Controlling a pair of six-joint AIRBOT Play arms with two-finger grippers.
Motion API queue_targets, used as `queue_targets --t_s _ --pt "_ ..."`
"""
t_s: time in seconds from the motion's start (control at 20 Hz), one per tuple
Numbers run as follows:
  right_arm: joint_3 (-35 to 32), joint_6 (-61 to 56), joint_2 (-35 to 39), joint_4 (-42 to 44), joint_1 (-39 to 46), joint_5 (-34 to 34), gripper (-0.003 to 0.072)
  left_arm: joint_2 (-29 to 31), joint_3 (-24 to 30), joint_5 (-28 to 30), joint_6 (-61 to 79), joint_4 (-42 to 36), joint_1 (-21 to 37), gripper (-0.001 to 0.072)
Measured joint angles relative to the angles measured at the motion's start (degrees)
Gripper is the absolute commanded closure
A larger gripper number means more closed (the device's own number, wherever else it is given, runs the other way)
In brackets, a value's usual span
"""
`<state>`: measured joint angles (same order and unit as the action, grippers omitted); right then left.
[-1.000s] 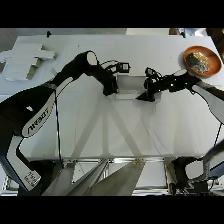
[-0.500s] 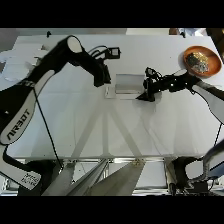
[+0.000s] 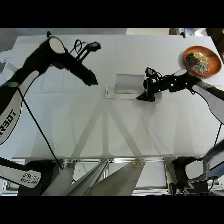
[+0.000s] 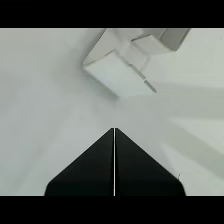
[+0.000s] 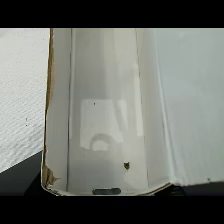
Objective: Fold the box and place the chain.
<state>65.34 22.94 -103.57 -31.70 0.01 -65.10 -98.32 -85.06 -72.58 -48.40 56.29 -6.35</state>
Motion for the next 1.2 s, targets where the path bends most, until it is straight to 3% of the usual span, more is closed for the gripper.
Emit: queue_targets --t_s 0.15,0.35,0.65,1.2 --pt "0.00 0.00 0.00 0.00 0.00 0.00 0.0165 -0.33 6.78 5.46 -5.07 -1.44 0.33 0.0697" --pt "0.00 0.00 0.00 -0.02 0.00 0.00 0.0165 -1.44 10.78 9.88 -7.96 -4.90 0.20 0.0701" --pt "0.00 0.02 0.00 -0.02 0.00 -0.02 0.0165 -2.84 12.11 17.77 -11.91 -7.54 -2.19 0.0701" --pt "0.00 0.02 0.00 -0.02 0.00 0.00 0.0165 -4.24 12.31 22.18 -13.57 -12.98 -4.74 0.0701"
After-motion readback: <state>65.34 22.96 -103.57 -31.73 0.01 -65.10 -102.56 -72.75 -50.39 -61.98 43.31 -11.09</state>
